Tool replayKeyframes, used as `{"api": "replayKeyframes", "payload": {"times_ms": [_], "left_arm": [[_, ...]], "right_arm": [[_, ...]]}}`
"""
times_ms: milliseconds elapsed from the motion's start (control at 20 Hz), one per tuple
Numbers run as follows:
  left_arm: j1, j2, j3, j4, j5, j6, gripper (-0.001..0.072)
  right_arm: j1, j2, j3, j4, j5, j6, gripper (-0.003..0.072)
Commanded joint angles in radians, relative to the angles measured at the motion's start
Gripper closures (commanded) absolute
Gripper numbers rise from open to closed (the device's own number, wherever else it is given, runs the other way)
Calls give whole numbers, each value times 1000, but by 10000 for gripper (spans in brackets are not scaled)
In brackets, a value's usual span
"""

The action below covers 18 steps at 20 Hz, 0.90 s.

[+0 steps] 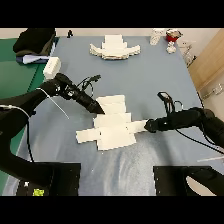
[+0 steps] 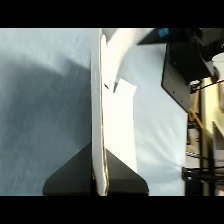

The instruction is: Fold the box.

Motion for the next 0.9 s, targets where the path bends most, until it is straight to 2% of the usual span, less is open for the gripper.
{"api": "replayKeyframes", "payload": {"times_ms": [0, 100, 200, 300, 450, 650, 850], "left_arm": [[-51, 89, 3, -13, 65, 126, 700], [-88, 131, 3, -8, 97, 155, 701], [-124, 181, -36, -8, 151, 203, 703], [-169, 264, -134, -10, 265, 266, 703], [-258, 410, -335, -51, 499, 380, 703], [-390, 526, -554, -263, 762, 641, 698], [-430, 500, -587, -271, 797, 666, 696]], "right_arm": [[-34, 1, 72, -303, 2, 268, 308], [-38, 1, 113, -319, 4, 286, 307], [-37, 2, 152, -308, 4, 287, 307], [-37, 1, 172, -307, 5, 309, 307], [-37, -2, 172, -307, 10, 320, 307], [-37, -7, 172, -307, 37, 346, 308], [-36, -7, 172, -298, 47, 346, 308]]}}
